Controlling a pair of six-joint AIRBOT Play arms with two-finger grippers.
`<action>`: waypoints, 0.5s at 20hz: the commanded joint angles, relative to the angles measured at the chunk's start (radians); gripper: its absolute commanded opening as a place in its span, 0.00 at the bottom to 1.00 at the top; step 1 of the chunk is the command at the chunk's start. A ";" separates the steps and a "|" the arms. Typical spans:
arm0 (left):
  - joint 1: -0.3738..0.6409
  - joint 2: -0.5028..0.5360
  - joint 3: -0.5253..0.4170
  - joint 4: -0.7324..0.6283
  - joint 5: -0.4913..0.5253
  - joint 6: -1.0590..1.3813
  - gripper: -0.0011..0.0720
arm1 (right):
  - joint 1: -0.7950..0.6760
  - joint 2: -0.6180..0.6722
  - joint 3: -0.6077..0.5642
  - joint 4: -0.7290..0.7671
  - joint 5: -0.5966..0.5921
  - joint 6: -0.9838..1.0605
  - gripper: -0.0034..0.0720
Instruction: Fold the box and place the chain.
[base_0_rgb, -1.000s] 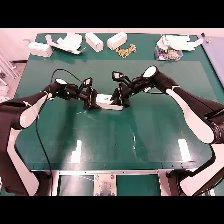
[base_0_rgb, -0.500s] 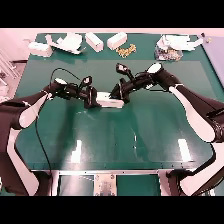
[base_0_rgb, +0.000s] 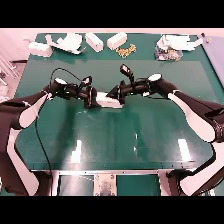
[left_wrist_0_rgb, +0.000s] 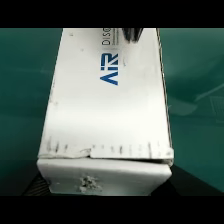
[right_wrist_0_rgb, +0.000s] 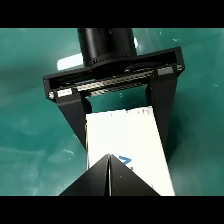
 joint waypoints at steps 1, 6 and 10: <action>0.000 0.000 0.000 0.000 0.000 0.000 0.81 | 0.018 0.000 -0.073 0.111 -0.065 -0.078 0.06; 0.000 0.000 0.000 0.000 0.000 0.000 0.81 | 0.034 0.000 -0.089 0.100 -0.111 -0.042 0.06; 0.000 0.000 0.000 0.000 0.000 0.000 0.81 | 0.041 -0.001 -0.072 -0.056 -0.127 0.104 0.06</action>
